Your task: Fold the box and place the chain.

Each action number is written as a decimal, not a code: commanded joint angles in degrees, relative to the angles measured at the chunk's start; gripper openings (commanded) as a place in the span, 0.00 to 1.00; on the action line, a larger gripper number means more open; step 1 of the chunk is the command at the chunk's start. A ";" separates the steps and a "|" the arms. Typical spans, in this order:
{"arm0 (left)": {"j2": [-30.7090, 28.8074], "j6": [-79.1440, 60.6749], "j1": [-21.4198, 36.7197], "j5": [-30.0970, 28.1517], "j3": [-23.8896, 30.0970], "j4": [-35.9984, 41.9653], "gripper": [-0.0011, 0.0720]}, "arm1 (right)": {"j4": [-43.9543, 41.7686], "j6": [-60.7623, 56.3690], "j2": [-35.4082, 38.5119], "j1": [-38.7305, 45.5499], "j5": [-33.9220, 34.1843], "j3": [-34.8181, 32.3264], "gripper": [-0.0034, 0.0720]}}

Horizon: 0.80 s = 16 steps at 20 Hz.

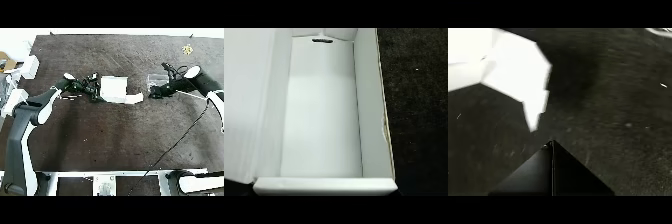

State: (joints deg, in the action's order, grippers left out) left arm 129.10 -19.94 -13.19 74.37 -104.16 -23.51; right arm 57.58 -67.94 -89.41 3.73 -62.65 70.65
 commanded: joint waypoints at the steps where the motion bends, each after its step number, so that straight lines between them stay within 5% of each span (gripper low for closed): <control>1: 0.00 -0.02 0.02 -0.02 0.00 -0.02 0.49 | -2.99 -1.18 -2.19 0.52 6.75 -3.61 0.05; 9: 0.00 -0.02 0.02 -0.02 0.00 -0.02 0.50 | -26.27 14.60 -11.50 0.17 8.41 -3.56 0.05; 10: 0.00 -0.02 0.02 -0.02 0.00 -0.02 0.49 | -30.18 17.22 -12.00 0.09 7.43 -3.56 0.17; 11: 0.00 -0.02 0.02 -0.02 0.00 -0.02 0.49 | -33.42 19.39 -12.39 0.09 6.03 -3.56 0.47; 12: 0.00 -0.02 0.02 0.00 0.00 -0.02 0.50 | -35.17 20.76 -12.66 0.09 4.94 -3.56 0.56; 16: 0.00 -0.02 0.02 0.00 0.00 -0.02 0.49 | -37.27 20.83 -12.66 0.11 1.36 -3.52 0.56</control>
State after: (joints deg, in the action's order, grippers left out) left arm 129.10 -19.94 -13.19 74.37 -104.16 -23.53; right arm 24.99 -49.47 -101.65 3.90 -58.15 67.11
